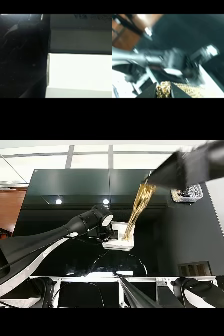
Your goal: Fold the box and place the chain.
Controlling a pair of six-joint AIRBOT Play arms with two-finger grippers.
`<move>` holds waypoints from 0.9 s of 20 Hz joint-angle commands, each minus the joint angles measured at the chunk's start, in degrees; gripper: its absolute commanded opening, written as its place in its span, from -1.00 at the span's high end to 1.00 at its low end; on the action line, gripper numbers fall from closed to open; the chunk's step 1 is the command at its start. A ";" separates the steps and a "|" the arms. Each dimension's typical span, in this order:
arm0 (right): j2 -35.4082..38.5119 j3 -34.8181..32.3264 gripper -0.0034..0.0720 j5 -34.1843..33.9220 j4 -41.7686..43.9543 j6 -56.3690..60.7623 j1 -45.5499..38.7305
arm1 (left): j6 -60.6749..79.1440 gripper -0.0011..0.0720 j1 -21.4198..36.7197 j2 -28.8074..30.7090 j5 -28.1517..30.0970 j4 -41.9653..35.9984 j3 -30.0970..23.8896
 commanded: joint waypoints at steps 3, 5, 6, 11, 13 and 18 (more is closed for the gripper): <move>0.04 -10.47 0.87 2.01 -6.21 -0.37 4.04 | 0.00 0.89 0.00 0.02 -0.02 0.02 0.00; 0.04 -14.71 0.87 1.03 -7.06 -0.37 4.17 | 0.00 0.89 0.00 0.02 0.00 0.00 0.00; 0.07 -16.98 0.87 -0.17 -7.23 -0.35 4.17 | 0.00 0.89 0.00 0.02 -0.02 0.02 0.00; 0.13 -27.93 0.88 -8.11 -7.19 -0.55 4.20 | 0.00 0.89 0.02 0.02 -0.02 0.02 0.00; 0.20 -31.95 0.87 -12.98 -6.80 -0.52 4.22 | 0.00 0.90 0.04 0.02 -0.02 0.02 0.00; 0.15 -40.37 0.87 -27.32 -5.20 1.73 8.66 | 0.00 0.89 0.04 0.02 -0.22 0.04 0.00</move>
